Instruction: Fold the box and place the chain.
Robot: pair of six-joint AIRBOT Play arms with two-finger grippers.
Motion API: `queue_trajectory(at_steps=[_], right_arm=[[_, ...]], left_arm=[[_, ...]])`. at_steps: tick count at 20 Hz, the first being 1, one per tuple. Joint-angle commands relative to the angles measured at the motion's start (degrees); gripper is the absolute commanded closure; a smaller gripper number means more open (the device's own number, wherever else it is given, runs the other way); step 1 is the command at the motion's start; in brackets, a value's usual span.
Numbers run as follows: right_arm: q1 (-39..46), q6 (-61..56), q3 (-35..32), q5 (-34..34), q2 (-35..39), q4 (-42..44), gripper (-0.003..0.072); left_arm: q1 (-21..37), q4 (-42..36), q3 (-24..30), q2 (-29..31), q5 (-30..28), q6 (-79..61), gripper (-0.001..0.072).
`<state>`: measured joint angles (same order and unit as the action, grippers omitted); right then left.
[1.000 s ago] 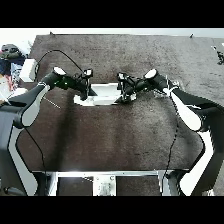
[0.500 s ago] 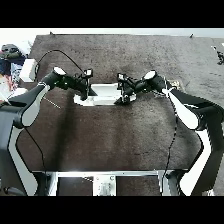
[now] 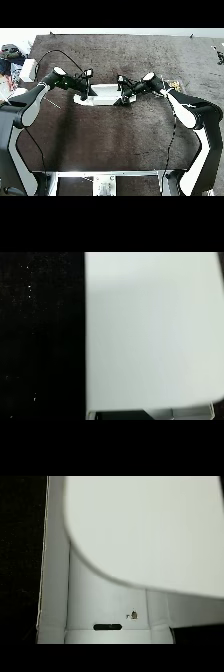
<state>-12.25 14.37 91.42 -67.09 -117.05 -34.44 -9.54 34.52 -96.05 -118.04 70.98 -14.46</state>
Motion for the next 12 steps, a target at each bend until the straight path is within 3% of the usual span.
queue_trajectory(at_steps=[1,12], right_arm=[[-0.2,-0.09,1.07,-0.22,-0.11,0.59,0.0075],[-0.66,-0.68,1.9,0.2,-1.01,0.76,0.0108]], left_arm=[[0.04,0.0,0.0,-0.07,-0.07,0.02,0.0697],[0.07,-0.02,0.0,-0.09,-0.07,0.0,0.0697]])
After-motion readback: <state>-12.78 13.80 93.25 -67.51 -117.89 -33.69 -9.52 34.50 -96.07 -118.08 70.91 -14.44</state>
